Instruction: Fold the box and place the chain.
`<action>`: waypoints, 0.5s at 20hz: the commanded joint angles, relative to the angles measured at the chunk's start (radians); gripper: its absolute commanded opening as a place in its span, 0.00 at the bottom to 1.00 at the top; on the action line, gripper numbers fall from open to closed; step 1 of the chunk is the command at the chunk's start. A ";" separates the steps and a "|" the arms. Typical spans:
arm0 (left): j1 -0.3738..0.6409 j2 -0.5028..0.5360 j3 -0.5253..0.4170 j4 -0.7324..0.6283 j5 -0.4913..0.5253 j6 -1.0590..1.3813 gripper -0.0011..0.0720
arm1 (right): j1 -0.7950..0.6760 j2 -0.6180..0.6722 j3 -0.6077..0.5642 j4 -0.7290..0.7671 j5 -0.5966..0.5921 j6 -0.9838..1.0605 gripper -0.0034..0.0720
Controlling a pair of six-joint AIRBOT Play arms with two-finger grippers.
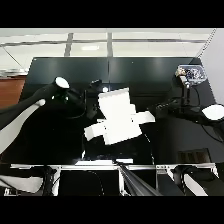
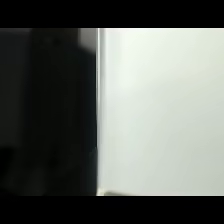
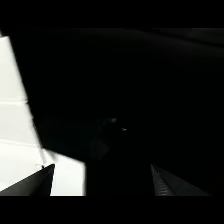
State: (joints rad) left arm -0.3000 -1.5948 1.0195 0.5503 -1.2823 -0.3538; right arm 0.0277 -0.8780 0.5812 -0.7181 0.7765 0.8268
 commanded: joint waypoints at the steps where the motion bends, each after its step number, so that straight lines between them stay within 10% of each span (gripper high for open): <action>1: -0.032 0.121 -0.162 -0.060 0.227 0.444 0.05 | -0.013 0.000 0.049 -0.018 -0.032 0.002 0.98; 10: -0.142 0.086 -0.154 0.089 0.439 0.612 0.05 | 0.162 -0.021 0.027 -0.249 0.050 -0.268 0.98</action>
State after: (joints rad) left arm -0.4137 -1.5074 0.8700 0.5507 -0.9081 0.2165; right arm 0.1204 -0.8936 0.6094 -0.8810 0.8070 0.6529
